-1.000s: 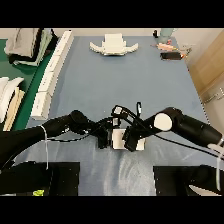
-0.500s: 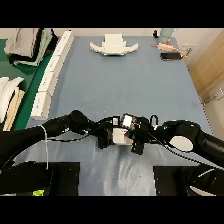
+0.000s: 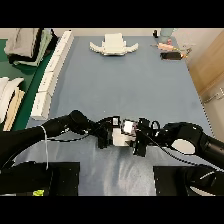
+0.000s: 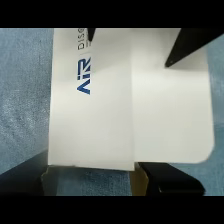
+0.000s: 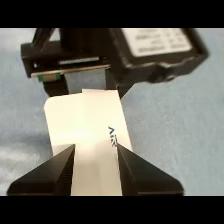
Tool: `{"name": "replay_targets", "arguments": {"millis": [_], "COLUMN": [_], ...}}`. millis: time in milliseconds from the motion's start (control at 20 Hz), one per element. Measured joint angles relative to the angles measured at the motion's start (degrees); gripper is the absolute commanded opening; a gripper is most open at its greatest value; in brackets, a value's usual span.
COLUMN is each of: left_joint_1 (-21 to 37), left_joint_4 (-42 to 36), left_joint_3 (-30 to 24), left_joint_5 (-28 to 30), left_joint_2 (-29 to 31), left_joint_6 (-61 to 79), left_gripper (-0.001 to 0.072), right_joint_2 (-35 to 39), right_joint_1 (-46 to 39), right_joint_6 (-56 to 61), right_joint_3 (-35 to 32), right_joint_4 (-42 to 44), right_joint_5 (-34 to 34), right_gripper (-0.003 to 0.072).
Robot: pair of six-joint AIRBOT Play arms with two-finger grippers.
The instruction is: Fold the box.
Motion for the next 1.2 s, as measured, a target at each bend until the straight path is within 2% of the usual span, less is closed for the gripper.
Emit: {"name": "replay_targets", "arguments": {"millis": [50, 350, 800, 1200], "left_joint_1": [0.0, 0.0, 0.0, 0.1], "left_joint_4": [0.0, 0.0, 0.1, -0.1], "left_joint_3": [0.0, 0.0, 0.0, 0.0], "left_joint_5": [0.0, 0.0, 0.1, 0.1], "left_joint_2": [0.0, 0.0, 0.0, 0.0], "left_joint_6": [0.0, 0.0, 0.1, -0.2], "left_gripper": [0.0465, 0.0465, 0.0465, 0.0465], "right_joint_2": [0.0, -0.2, -3.1, -1.1], "right_joint_1": [0.1, 0.1, 0.2, 0.2], "right_joint_6": [-1.3, -6.4, -8.0, -8.7], "right_joint_3": [-0.4, -2.9, -3.4, -3.3], "right_joint_4": [0.0, -1.6, -6.0, -8.7], "right_joint_5": [0.2, -2.8, -5.7, -7.8], "right_gripper": [0.0583, 0.0583, 0.0582, 0.0582]}}
